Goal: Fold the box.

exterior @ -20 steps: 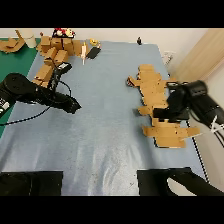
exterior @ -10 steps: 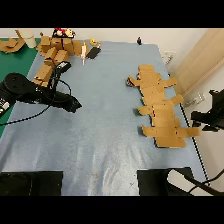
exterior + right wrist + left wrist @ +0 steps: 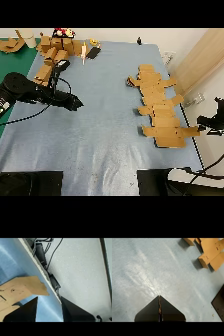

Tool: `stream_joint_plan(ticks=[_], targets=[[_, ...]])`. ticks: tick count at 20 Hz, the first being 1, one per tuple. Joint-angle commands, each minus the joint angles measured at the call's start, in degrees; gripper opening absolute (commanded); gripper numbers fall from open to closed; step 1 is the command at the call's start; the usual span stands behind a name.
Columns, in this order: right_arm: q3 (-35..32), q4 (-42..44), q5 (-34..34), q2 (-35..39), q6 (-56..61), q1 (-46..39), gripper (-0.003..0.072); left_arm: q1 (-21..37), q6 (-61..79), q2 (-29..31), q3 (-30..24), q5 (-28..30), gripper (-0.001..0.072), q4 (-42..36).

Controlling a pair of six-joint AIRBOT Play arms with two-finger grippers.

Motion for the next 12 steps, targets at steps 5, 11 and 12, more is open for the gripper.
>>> stream_joint_plan(ticks=[5, 11, 12], targets=[[1.4, 12.2, -0.3, -7.3, -10.5, -0.6, 0.0452, 0.0, -0.5, 0.0, 0.0, -2.3, 0.0014, -4.1], [1.5, 24.8, -11.0, -5.9, -15.2, -0.5, 0.0143, 0.0, -0.4, 0.0, 0.0, -4.0, 0.0015, -5.8], [1.5, 25.6, -13.3, -5.5, -15.2, -0.5, 0.0142, 0.0, -0.4, 0.0, 0.0, -4.2, 0.0015, -5.8]])
